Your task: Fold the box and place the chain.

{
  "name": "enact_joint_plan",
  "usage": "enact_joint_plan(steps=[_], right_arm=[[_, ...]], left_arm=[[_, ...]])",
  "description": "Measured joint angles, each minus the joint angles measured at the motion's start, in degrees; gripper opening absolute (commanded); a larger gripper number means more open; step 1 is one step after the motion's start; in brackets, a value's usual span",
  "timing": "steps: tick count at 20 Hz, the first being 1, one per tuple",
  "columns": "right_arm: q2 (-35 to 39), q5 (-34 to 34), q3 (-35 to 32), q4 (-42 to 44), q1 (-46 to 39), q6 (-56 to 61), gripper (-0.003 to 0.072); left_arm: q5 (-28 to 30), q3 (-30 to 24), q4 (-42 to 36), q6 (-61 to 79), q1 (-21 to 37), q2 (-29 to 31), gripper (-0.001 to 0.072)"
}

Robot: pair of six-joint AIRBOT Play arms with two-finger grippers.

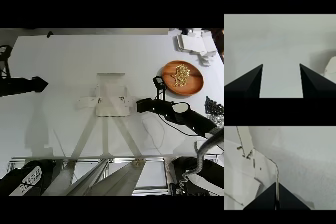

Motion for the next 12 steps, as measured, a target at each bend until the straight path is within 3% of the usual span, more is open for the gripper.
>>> enact_joint_plan(steps=[5, 9, 12], right_arm=[[0.00, 1.38, 0.02, -0.37, 0.00, 0.00, 0.0008], [0.00, 1.75, 0.02, -1.01, 0.00, 0.00, 0.0008], [0.00, 1.81, 0.02, -1.40, 0.00, 0.00, 0.0008]], left_arm=[[0.96, 8.68, -3.10, 0.72, -8.09, -11.80, 0.0575], [-10.62, 20.87, -13.70, 7.13, -10.29, -25.99, 0.0574], [-17.84, 26.25, -20.81, 14.36, -11.21, -34.64, 0.0576]])
